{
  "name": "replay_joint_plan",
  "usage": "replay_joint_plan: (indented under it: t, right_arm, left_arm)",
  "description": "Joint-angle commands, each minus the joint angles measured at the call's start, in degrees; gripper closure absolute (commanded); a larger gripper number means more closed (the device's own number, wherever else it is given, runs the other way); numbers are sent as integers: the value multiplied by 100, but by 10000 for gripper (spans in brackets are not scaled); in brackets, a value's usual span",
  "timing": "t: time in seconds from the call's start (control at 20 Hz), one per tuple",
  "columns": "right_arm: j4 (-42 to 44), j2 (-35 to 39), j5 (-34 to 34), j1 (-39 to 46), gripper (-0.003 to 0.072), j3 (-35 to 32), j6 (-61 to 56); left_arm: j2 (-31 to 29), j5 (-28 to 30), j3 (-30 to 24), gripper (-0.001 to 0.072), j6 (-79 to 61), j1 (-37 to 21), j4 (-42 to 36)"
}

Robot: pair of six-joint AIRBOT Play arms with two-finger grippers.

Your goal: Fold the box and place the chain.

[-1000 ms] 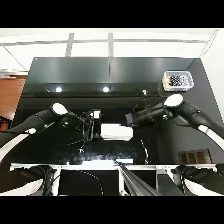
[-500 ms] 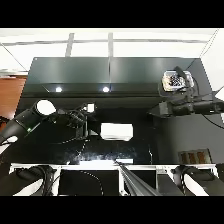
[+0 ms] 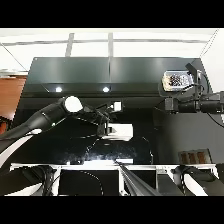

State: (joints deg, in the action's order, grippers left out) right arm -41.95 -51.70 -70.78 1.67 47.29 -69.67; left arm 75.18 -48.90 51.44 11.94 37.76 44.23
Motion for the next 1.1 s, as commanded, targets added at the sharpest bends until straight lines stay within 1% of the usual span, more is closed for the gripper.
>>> replay_joint_plan:
  t: [0.0, 0.1, 0.55, 0.7, 1.05]
  right_arm:
    - [-26, 7, 37, 11, 673, 7, -24]
    - [-33, 7, 52, 11, 673, 7, -22]
    - [-31, 7, 120, 11, 673, 7, -22]
    - [-33, 7, 120, 11, 673, 7, -22]
    - [-35, 7, 120, 11, 673, 7, -22]
  left_arm:
    - [350, -37, 197, 5, 118, 155, 4]
    - [356, -151, 188, 4, 310, 181, 20]
    - [437, -323, 181, 3, 310, 304, 31]
    - [437, -210, 181, -1, 310, 374, 39]
    - [516, -146, 181, -1, 308, 431, 184]
